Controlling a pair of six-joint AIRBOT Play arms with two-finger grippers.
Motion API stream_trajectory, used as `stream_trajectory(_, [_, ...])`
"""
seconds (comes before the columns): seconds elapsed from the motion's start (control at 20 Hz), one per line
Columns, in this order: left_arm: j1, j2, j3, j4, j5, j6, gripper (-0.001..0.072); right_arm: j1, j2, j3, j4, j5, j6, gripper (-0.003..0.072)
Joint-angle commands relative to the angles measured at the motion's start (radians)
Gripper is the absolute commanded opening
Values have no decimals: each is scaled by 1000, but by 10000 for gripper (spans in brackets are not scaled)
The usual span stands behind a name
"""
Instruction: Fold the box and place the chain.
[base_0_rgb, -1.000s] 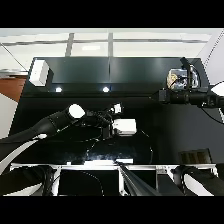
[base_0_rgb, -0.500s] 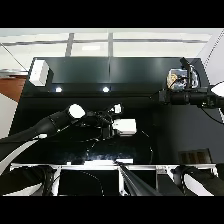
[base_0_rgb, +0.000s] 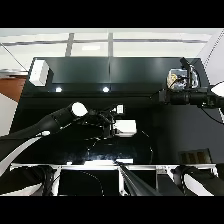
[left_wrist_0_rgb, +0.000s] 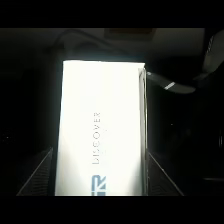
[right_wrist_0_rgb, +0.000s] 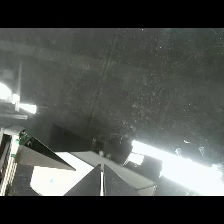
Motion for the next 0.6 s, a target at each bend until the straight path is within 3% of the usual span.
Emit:
stream_trajectory(0.0, [0, -13, 14, 10, -25, -1, 702, 0, 0, -1, 0, 1, 0, 35])
stream_trajectory(0.15, [-1, -35, 13, 10, -62, -7, 703, 0, 0, -1, 0, 1, 0, 35])
stream_trajectory(0.55, [-8, -93, 13, 10, -21, -7, 703, 0, 0, -1, 0, 0, 0, 35])
